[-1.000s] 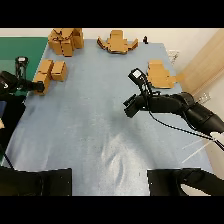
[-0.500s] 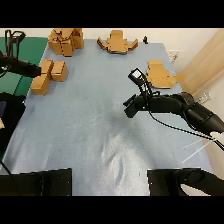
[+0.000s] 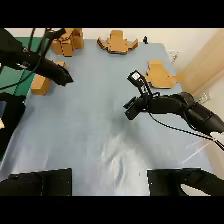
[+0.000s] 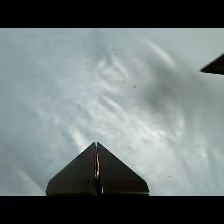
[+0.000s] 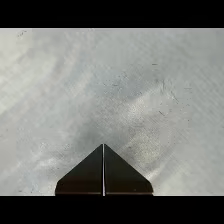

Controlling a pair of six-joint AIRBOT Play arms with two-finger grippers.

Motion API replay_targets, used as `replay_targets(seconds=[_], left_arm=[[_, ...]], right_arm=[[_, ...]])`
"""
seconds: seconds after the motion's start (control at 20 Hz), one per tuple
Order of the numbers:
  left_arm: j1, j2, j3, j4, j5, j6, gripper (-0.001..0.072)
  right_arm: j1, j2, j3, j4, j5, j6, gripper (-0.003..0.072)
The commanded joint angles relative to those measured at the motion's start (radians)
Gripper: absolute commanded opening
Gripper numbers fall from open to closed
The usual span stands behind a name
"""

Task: Fold the box.

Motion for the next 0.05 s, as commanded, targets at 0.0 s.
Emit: replay_targets(seconds=[0.0], left_arm=[[-0.059, 0.014, -0.004, -0.005, -0.041, -0.023, 0.0018]], right_arm=[[0.0, 0.001, 0.001, 0.0, -0.003, 0.0, 0.0011]])
